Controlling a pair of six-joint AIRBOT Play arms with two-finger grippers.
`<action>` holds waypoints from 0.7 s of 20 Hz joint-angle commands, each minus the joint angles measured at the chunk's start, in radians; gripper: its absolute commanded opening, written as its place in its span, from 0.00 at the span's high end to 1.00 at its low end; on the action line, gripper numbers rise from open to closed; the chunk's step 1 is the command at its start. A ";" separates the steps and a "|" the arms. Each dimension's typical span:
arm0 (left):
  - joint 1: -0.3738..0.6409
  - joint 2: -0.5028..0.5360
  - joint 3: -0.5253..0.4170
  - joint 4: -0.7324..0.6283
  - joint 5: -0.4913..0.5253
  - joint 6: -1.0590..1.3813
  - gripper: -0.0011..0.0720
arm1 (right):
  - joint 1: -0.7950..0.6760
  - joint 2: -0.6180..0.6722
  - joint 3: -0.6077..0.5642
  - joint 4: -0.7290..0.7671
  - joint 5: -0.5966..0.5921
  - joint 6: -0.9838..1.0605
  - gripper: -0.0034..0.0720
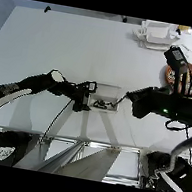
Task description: Fold the box and place the chain.
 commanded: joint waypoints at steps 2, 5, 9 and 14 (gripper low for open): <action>0.000 0.001 0.000 0.000 0.009 0.000 0.74 | 0.058 -0.010 -0.003 0.052 -0.074 -0.019 0.94; 0.000 0.001 0.000 0.000 0.009 0.000 0.74 | 0.078 -0.079 -0.003 0.052 -0.100 -0.020 0.94; 0.000 0.001 0.000 0.000 0.009 0.000 0.74 | 0.122 -0.213 -0.011 0.048 -0.103 -0.037 0.94; 0.000 0.001 0.000 0.001 0.009 0.000 0.74 | 0.167 -0.375 -0.040 0.045 -0.118 -0.042 0.94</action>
